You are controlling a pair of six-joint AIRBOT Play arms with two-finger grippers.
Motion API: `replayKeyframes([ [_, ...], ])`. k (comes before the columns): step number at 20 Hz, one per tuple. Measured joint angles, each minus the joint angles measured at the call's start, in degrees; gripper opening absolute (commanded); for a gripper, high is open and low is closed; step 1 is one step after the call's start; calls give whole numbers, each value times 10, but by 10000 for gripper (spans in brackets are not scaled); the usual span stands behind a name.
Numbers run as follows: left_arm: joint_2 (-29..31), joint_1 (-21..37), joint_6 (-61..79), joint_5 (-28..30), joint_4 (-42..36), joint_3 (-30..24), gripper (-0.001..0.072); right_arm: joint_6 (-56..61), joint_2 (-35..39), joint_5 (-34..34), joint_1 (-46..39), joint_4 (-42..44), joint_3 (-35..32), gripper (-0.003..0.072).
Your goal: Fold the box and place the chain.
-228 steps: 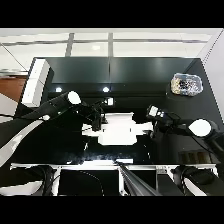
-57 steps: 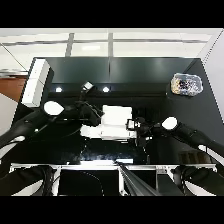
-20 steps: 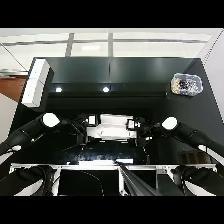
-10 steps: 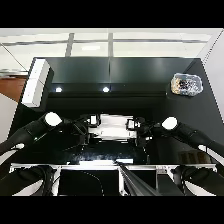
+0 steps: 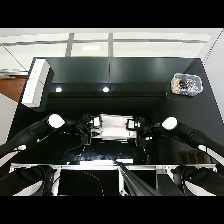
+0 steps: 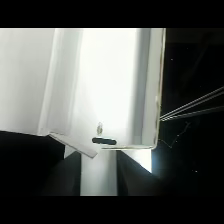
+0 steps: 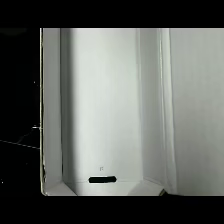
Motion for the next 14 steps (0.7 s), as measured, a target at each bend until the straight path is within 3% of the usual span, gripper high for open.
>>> replayKeyframes([
  [14,-26,-39,-2,26,-64,0,220,0,0,1,0,0,0,473],
])
